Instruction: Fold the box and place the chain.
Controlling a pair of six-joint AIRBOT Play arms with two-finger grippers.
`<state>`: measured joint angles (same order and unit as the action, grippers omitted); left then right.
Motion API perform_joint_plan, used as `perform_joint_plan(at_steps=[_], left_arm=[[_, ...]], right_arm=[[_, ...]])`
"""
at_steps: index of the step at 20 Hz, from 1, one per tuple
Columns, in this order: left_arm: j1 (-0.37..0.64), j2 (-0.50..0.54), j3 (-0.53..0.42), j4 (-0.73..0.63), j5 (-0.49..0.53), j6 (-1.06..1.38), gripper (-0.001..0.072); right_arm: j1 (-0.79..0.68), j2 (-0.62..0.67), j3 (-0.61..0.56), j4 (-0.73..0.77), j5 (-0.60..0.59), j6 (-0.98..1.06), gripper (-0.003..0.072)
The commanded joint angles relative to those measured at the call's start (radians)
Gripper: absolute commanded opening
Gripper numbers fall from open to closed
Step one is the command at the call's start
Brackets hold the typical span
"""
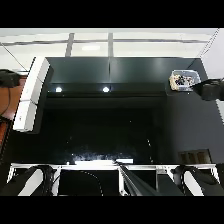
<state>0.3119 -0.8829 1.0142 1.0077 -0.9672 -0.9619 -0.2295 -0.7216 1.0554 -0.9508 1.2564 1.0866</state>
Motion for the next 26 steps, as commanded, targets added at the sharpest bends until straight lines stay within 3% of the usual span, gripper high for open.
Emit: perform_joint_plan(at_steps=[1,3,5,8,12,26], left_arm=[[-0.227,0.111,-0.045,-0.027,0.012,-0.035,0.0024],[-0.376,0.192,-0.144,0.026,0.127,-0.103,0.0023],[-0.500,0.255,-0.275,0.181,0.258,-0.255,0.0024],[-0.559,0.272,-0.389,0.331,0.301,-0.405,0.0026],[-0.556,0.273,-0.389,0.328,0.329,-0.403,0.0028],[-0.557,0.272,-0.393,0.327,0.332,-0.403,0.0028]], right_arm=[[0.066,0.126,-0.015,-0.321,-0.149,0.059,0.0005],[0.069,0.159,-0.129,-0.391,-0.231,0.149,0.0006],[0.069,0.151,-0.295,-0.307,-0.338,0.181,0.0008],[0.069,0.146,-0.518,-0.248,-0.519,0.178,0.0013],[0.069,0.147,-0.536,-0.243,-0.409,0.178,0.0013],[0.069,0.147,-0.536,-0.242,-0.407,0.178,0.0014]])
